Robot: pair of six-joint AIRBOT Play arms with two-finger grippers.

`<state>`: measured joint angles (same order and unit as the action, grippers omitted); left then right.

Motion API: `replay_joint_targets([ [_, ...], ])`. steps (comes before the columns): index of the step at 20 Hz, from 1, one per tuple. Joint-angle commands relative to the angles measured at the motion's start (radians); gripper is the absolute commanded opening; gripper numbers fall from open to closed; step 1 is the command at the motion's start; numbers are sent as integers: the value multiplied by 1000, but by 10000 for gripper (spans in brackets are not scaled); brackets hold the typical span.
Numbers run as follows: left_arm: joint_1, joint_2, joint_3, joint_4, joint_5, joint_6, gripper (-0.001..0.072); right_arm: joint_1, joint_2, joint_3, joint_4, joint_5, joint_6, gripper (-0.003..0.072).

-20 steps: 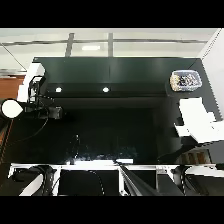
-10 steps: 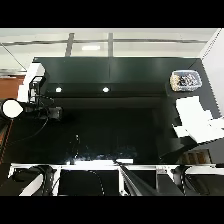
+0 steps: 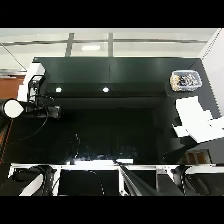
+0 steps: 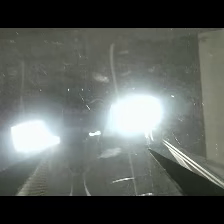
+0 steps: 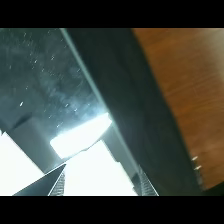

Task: Fold the box and place the chain.

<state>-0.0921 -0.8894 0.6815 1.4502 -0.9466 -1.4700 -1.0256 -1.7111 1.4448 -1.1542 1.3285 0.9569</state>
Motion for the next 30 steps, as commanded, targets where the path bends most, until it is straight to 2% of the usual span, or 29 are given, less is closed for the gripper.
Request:
replay_joint_targets([
  [1, 1, -1, 1, 11, 41, 0, 705, 6, -55, 24, 17, 113, -3, 493],
  [4, 1, -1, 1, 11, 48, 0, 705, 26, -66, 25, -27, 137, 4, 484],
  [5, 1, -1, 1, 11, 48, 0, 704, 32, -66, 27, -31, 147, 3, 355],
  [6, 1, -1, 1, 11, 48, 0, 704, 37, -66, 32, -26, 150, 7, 53],
  [8, 1, -1, 1, 11, 48, 0, 704, 51, -61, 39, -1, 186, 8, 12],
  [11, 1, -1, 1, 6, 48, 0, 705, 84, -45, 39, 6, 250, 8, 11],
  [15, -1, 0, 47, 8, 49, 5, 705, 134, 25, 6, 241, 257, 0, 13],
  [18, -1, -1, 56, 3, 28, 5, 705, 197, 137, -90, 336, 203, -28, 13],
  [21, -1, -1, 56, -57, -32, 4, 705, 256, 330, -292, 410, 79, -90, 12],
  [25, -1, -1, 55, -216, -17, 9, 705, 323, 660, -681, 588, -150, -85, 13],
  [28, -1, -1, 53, -319, -23, 43, 705, 404, 876, -966, 798, -329, -50, 12],
  [30, -1, -1, 42, -394, -10, 98, 705, 493, 953, -1098, 936, -409, -31, 12],
])
